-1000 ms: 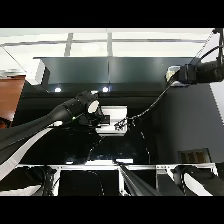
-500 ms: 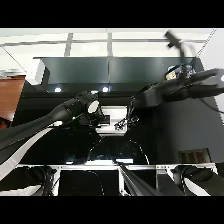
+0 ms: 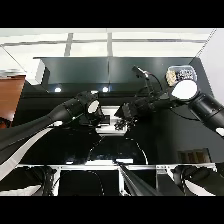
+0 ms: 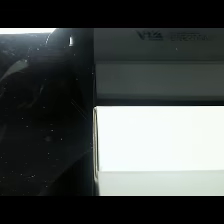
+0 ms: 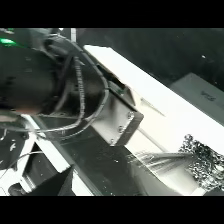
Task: Fold the box and place the chain.
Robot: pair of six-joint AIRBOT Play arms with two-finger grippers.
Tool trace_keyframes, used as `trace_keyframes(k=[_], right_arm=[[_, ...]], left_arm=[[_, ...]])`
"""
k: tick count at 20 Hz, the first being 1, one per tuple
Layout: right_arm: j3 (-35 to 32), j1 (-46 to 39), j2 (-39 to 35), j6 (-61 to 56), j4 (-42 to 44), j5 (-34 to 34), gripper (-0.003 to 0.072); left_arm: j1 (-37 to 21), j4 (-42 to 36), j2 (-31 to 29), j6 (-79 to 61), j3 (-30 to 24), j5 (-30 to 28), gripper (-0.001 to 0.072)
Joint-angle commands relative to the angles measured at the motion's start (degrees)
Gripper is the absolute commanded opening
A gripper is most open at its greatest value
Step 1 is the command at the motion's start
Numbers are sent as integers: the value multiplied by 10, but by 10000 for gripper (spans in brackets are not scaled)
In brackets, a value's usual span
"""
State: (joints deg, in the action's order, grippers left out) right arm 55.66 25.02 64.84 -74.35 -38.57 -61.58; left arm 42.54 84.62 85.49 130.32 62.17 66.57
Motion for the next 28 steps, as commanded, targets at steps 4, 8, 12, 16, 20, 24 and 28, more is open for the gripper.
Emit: trace_keyframes(k=[4,8,12,16,20,24,28], right_arm=[[-31,-155,-66,89,-91,-66,422],[-181,-185,-113,259,-90,40,720],[-290,-101,-110,505,-94,231,720],[-291,-79,-55,776,25,228,720],[-261,-72,21,935,73,188,720],[-225,-54,73,937,73,187,720],[-220,-40,92,933,73,189,715]], left_arm=[[0,0,0,0,1,0,31],[0,0,0,0,1,-2,31],[0,0,0,0,1,-1,31],[0,0,0,0,1,0,31],[0,0,0,0,1,1,31],[0,-1,0,0,1,1,31],[0,0,0,0,1,1,31]])
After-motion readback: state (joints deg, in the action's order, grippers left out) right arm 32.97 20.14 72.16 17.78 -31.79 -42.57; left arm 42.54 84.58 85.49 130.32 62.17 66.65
